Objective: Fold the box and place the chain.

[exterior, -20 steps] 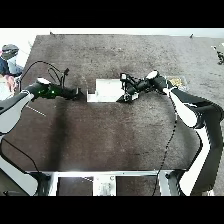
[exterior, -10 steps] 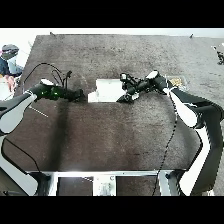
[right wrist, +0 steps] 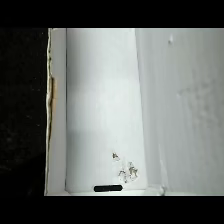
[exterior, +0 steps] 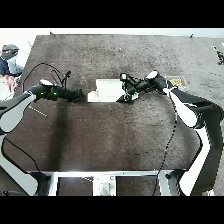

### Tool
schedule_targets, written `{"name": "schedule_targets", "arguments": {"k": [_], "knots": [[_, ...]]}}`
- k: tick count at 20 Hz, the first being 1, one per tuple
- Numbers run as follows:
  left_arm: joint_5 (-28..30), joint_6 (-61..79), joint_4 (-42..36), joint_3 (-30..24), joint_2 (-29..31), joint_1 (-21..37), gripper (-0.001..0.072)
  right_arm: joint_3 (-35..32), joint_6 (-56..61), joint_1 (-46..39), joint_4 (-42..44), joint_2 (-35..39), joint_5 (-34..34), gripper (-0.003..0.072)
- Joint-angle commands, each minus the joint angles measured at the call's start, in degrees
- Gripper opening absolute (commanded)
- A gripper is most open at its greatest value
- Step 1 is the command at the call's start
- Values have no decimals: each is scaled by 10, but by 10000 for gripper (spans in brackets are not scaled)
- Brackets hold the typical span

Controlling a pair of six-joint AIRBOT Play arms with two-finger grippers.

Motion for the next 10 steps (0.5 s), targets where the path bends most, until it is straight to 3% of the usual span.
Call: {"name": "schedule_targets", "arguments": {"k": [1,5,10], "knots": [[-17,2,6,1,1,12,9,0,0,0,-2,0,1,476],[-15,-12,35,1,1,10,9,0,0,0,-2,0,1,476],[19,-27,17,-4,-1,-19,8,0,0,0,-2,0,1,476]]}}
